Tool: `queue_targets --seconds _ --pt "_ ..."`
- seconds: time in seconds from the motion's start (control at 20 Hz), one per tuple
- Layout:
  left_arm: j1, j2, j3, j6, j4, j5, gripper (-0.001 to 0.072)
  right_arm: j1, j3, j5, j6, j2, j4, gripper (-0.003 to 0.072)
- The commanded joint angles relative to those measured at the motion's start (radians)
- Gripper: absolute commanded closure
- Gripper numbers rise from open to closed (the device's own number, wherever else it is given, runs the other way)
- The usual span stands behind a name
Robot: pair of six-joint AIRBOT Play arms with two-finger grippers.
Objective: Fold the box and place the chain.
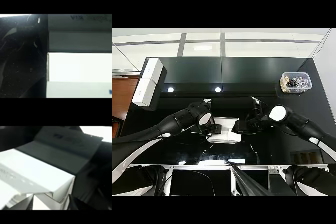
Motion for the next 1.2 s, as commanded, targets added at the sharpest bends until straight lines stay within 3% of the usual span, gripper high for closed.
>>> queue_targets --seconds 0.0,0.35,0.55,0.65,0.75,1.15 --pt "0.0 0.0 0.0 0.0 0.0 0.003 0.0683 0.077 0.067 -0.022 0.239 -0.026 -0.236 0.0206" --pt "0.0 0.0 0.0 0.0 0.0 0.003 0.0683 0.187 0.175 0.087 0.46 -0.076 -0.483 0.0207" --pt "0.0 0.0 0.0 0.0 0.0 0.002 0.0683 0.239 0.23 0.133 0.529 -0.122 -0.523 0.034" --pt "0.001 0.0 0.0 0.0 0.0 0.002 0.0683 0.257 0.244 0.173 0.598 -0.142 -0.557 0.034" --pt "0.0 0.0 0.0 0.0 0.0 0.002 0.0683 0.267 0.244 0.194 0.647 -0.152 -0.569 0.0446" --pt "0.001 0.0 0.0 0.0 0.001 0.006 0.0683 0.278 0.299 0.27 0.729 -0.224 -0.571 0.0445"
